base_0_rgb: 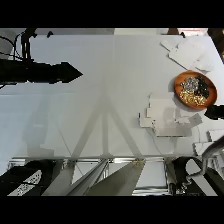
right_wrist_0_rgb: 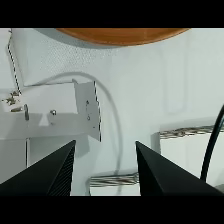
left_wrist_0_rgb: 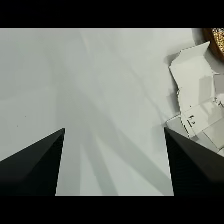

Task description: Fold the box and place the chain.

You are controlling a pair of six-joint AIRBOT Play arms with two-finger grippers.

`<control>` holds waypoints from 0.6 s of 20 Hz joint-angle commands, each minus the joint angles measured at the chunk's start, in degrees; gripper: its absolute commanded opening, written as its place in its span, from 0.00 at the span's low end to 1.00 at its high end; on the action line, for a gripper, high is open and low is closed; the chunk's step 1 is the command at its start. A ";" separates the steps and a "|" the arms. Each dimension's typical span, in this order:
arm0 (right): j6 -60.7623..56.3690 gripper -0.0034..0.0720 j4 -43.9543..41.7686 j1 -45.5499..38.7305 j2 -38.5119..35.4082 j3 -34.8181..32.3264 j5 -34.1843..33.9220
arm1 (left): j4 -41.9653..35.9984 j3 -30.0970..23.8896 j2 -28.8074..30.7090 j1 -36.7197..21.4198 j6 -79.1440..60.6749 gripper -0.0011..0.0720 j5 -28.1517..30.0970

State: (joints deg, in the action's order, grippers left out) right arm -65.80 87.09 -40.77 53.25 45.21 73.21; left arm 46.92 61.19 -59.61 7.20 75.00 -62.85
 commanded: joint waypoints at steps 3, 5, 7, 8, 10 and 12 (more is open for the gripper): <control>0.35 0.62 -0.55 -0.79 9.22 -0.09 0.87 | 0.02 0.02 0.04 0.02 0.00 0.97 0.00; 0.31 0.62 -0.72 -0.79 11.43 -0.09 0.17 | 0.00 0.02 0.04 0.02 0.00 0.97 0.02; 0.35 0.62 -0.74 -0.79 12.59 -0.09 -1.53 | 0.02 0.02 0.04 0.02 0.00 0.97 0.00; 0.35 0.62 -0.76 -0.76 12.96 -0.09 -2.36 | 0.02 0.02 0.04 0.02 0.00 0.97 0.00; 1.81 0.62 -1.01 -0.79 14.29 -0.09 -2.29 | 0.02 0.02 0.04 0.02 0.00 0.97 0.00; 3.82 0.62 -3.39 -0.76 15.98 -0.09 -2.08 | 0.02 0.02 0.04 0.02 0.00 0.97 0.00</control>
State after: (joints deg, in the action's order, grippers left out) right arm -64.25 85.80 -41.54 67.07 45.12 71.44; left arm 46.92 61.19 -59.61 7.20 75.00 -62.85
